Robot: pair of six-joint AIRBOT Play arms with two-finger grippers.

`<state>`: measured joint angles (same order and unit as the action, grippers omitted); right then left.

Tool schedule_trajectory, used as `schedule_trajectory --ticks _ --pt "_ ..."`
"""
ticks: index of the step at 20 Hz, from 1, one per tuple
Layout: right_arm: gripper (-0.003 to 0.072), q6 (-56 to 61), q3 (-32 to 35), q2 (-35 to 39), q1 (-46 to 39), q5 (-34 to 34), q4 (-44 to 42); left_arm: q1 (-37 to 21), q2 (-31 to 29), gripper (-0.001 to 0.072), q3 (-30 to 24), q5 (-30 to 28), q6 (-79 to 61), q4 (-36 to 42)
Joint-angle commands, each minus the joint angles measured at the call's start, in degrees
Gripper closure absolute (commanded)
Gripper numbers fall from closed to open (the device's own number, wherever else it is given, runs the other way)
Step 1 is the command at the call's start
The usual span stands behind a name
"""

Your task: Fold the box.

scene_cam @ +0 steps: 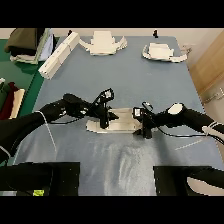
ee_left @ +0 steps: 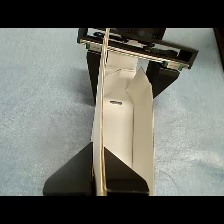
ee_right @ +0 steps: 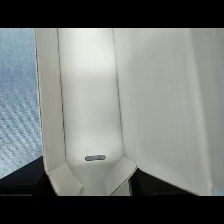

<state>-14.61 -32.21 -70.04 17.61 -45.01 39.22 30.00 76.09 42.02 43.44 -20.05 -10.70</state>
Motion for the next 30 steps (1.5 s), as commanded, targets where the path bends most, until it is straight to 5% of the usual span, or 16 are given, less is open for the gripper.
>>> schedule_trajectory --ticks 1,7,9,14,15,18,21,22,24,27,30 --pt "0.0176 -0.02 0.02 0.00 -0.02 0.00 0.00 0.02 0.00 0.0695 0.04 0.20 0.02 0.83" --pt "0.0177 -0.02 0.02 0.00 -0.02 0.00 0.00 0.02 0.37 0.0680 0.00 0.20 0.17 -0.04" --pt "0.0177 -0.02 0.02 0.00 -0.02 0.00 0.00 0.00 0.37 0.0182 -0.02 0.20 0.20 -0.04" --pt "0.0177 -0.02 0.02 0.00 -0.02 0.00 -0.02 -0.15 0.07 0.0141 0.00 0.09 1.84 -3.69" --pt "0.0177 -0.02 0.02 0.00 -0.02 0.00 0.00 -0.52 -0.59 0.0010 0.00 0.17 5.22 -7.80" --pt "0.0176 -0.02 0.02 0.00 -0.02 0.00 0.00 -3.69 -5.84 0.0009 0.02 2.38 23.21 -24.15" --pt "0.0177 -0.02 0.02 0.00 -0.02 0.00 0.00 -7.82 -13.62 0.0010 0.04 6.03 39.69 -36.04" --pt "0.0177 -0.02 0.02 0.00 -0.02 0.00 0.00 -8.87 -15.78 0.0063 0.04 7.43 45.99 -38.60" --pt "0.0177 -0.02 0.02 0.00 -0.02 0.00 0.00 -9.73 -19.32 0.0672 0.04 11.43 57.40 -40.85" --pt "0.0177 -0.02 0.02 0.00 -0.02 0.00 0.00 -7.65 -19.98 0.0695 0.24 14.49 69.64 -31.61" --pt "0.0176 -0.02 0.02 0.00 -0.02 0.02 0.00 -3.78 -14.19 0.0695 2.47 15.80 75.10 -21.11"
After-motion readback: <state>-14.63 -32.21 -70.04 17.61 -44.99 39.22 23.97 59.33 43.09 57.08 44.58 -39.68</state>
